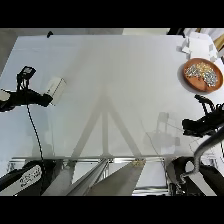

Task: Fold the box and place the chain.

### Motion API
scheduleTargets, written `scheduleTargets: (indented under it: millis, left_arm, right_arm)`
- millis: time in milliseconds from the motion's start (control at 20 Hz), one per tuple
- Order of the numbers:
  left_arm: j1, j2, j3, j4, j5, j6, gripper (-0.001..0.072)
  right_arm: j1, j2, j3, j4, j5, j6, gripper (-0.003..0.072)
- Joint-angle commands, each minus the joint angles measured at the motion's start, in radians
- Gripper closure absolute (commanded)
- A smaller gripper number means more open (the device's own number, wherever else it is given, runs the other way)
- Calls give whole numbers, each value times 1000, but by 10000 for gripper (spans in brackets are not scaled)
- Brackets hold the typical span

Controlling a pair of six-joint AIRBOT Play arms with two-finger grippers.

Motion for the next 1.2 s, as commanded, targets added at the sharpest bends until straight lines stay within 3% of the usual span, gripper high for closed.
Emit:
scheduleTargets:
  millis: [0,400,1150]
  left_arm:
    - [-1,13,0,7,11,-3,7]
    - [-1,94,0,6,21,-25,12]
    - [-1,91,0,6,41,-26,13]
  right_arm:
    - [-1,0,0,0,0,0,669]
    - [0,0,0,0,0,0,669]
    - [-1,0,0,0,0,0,669]
